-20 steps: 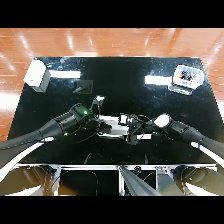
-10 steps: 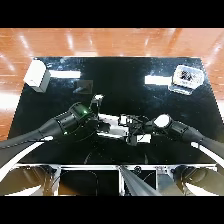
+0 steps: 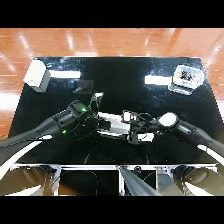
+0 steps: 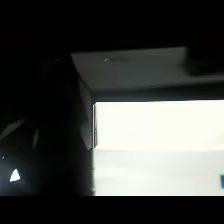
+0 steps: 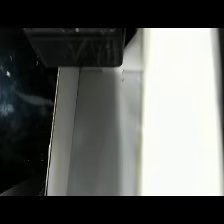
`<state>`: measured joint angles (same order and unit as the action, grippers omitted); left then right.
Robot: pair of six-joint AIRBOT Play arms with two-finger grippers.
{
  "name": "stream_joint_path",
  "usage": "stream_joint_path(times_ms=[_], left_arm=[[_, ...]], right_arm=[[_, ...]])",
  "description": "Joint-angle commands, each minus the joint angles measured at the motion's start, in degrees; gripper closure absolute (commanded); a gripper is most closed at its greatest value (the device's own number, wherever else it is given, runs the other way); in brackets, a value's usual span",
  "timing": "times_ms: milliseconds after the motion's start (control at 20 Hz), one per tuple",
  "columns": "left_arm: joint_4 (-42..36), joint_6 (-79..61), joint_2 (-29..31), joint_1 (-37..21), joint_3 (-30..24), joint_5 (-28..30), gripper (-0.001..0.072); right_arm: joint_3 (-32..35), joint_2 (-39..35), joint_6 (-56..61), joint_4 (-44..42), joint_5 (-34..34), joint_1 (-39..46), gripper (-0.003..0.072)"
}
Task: Fold the box and place the chain.
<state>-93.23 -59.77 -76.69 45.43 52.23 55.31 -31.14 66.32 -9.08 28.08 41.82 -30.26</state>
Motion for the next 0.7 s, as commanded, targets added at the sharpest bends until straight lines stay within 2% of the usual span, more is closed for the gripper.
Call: stream_joint_path(times_ms=[0,250,650], left_arm=[[1.3,1.2,0.3,-3.3,0.2,2.4,0.0690],[1.5,1.7,0.3,-6.7,0.2,3.8,0.0690],[0.9,3.0,0.4,-6.5,-3.2,2.9,0.0689]], right_arm=[[0.0,-3.5,4.5,5.4,3.9,4.6,-0.0034],[0.0,-3.5,5.3,12.5,5.8,9.8,-0.0034],[0.0,-2.5,-1.5,12.0,5.6,9.7,-0.0034]])
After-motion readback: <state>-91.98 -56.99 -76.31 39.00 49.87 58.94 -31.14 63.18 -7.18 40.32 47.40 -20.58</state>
